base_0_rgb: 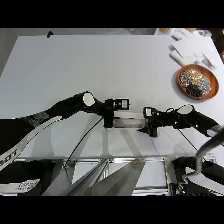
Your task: Fold the box and place the chain.
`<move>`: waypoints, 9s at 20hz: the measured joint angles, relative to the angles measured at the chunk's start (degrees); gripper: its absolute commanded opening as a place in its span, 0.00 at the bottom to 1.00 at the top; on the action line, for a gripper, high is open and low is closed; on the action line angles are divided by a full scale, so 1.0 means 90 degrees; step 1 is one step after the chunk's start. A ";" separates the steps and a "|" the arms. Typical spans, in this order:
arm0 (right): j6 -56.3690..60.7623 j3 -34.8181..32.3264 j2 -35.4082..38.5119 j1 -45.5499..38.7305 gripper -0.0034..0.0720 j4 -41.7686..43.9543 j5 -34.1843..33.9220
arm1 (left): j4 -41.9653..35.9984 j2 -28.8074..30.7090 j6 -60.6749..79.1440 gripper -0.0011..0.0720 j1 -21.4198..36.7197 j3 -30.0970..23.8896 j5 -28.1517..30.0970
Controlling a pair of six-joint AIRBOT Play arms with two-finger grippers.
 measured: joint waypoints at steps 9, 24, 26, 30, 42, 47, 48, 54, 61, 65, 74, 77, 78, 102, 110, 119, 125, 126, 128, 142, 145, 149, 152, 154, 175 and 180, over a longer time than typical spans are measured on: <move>0.0000 -0.0002 -0.0002 0.0002 0.57 -0.0007 0.0046 | 0.0034 0.0002 -0.0015 0.53 0.0007 0.0000 0.0080; 0.0007 -0.0007 -0.0007 0.0007 0.57 0.0005 0.0032 | 0.2074 0.1440 -0.1253 0.53 0.0255 -0.0007 -0.0794; 0.0005 -0.0007 -0.0007 0.0007 0.57 0.0002 0.0029 | 0.2625 0.1851 -0.1673 0.21 0.0274 -0.0007 -0.1035; 0.0002 -0.0007 -0.0007 0.0007 0.57 0.0000 0.0027 | 0.2800 0.2586 -0.2110 0.02 0.0272 -0.0007 -0.1377; -0.0002 -0.0007 -0.0007 0.0007 0.57 -0.0005 0.0027 | 0.1659 0.1664 -0.2504 0.02 -0.1256 -0.0007 -0.0206; 0.0000 -0.0007 -0.0007 0.0007 0.57 -0.0005 0.0024 | 0.0911 0.1103 -0.2946 0.03 -0.1066 -0.0007 0.1778; 0.0000 -0.0007 -0.0007 0.0007 0.57 -0.0005 0.0024 | 0.0755 0.0993 -0.3009 0.03 -0.0988 -0.0007 0.1955; 0.0015 -0.0007 -0.0007 0.0007 0.57 0.0000 0.0024 | 0.0236 0.0481 -0.3279 0.03 -0.0729 -0.0005 0.1948; 0.0000 -0.0007 -0.0007 0.0007 0.57 -0.0010 0.0027 | 0.0741 0.1214 -0.3303 0.03 -0.0129 -0.0005 0.0534; -0.0002 -0.0007 -0.0007 0.0007 0.57 -0.0010 0.0027 | 0.1464 0.1761 -0.3305 0.03 0.0121 -0.0015 -0.1078; -0.0002 -0.0007 -0.0007 0.0007 0.57 -0.0007 0.0029 | 0.1608 0.1831 -0.2239 0.20 0.0250 -0.0845 -0.1732; -0.0005 -0.0007 -0.0007 0.0007 0.57 -0.0007 0.0029 | 0.1464 0.1831 -0.1049 0.32 0.0352 -0.1171 -0.1520; -0.0005 -0.0007 -0.0007 0.0007 0.57 -0.0007 0.0029 | 0.1401 0.1831 -0.0750 0.42 0.0389 -0.1243 -0.1362; -0.0002 -0.0007 -0.0007 0.0007 0.57 -0.0005 0.0032 | -0.0032 0.1503 0.1430 0.12 -0.0194 -0.1433 0.0124; -0.0024 -0.0007 -0.0007 0.0007 0.57 -0.0010 0.0029 | -0.0578 0.1409 0.1435 0.42 -0.0447 -0.1433 0.0539; -0.0017 -0.0007 -0.0007 0.0007 0.57 -0.0017 0.0036 | -0.0797 0.1372 0.1372 0.65 -0.0580 -0.1433 0.0590; 0.0007 -0.0007 -0.0007 0.0007 0.57 0.0000 0.0034 | -0.0427 0.1914 0.0308 0.02 -0.0449 -0.1433 0.0338; 0.0010 -0.0007 -0.0007 0.0007 0.57 0.0000 0.0032 | -0.0187 0.2118 -0.0068 0.02 -0.0379 -0.1433 0.0202; 0.0007 -0.0007 -0.0007 0.0007 0.57 0.0000 0.0032 | 0.0559 0.2586 -0.1156 0.02 -0.0165 -0.1433 -0.0095; 0.0000 -0.0010 -0.0007 0.0007 0.57 -0.0005 0.0029 | 0.1914 0.2382 -0.9124 0.03 0.0959 -0.1566 -0.1212; 0.0000 -0.0007 -0.0007 0.0007 0.57 -0.0005 0.0029 | 0.1554 0.1836 -0.9299 0.03 0.0780 -0.1574 -0.0998; 0.0000 -0.0007 -0.0007 0.0007 0.57 -0.0005 0.0029 | 0.1078 0.1528 -0.9311 0.02 0.0595 -0.1571 -0.0811; -0.0002 -0.0007 -0.0007 0.0007 0.57 -0.0005 0.0032 | 0.0682 0.1528 -0.8952 0.03 0.0515 -0.1540 -0.0743; -0.0002 -0.0010 -0.0007 0.0007 0.57 -0.0005 0.0029 | 0.0503 0.1695 -0.8740 0.03 0.0478 -0.1503 -0.0685; -0.0002 -0.0010 -0.0007 0.0007 0.57 -0.0005 0.0032 | 0.0287 0.2055 -0.9032 0.50 -0.0367 -0.1248 0.0010; -0.0002 -0.0010 -0.0007 0.0007 0.57 -0.0005 0.0029 | 0.1035 0.1872 -0.9867 0.50 -0.0614 -0.0867 -0.0073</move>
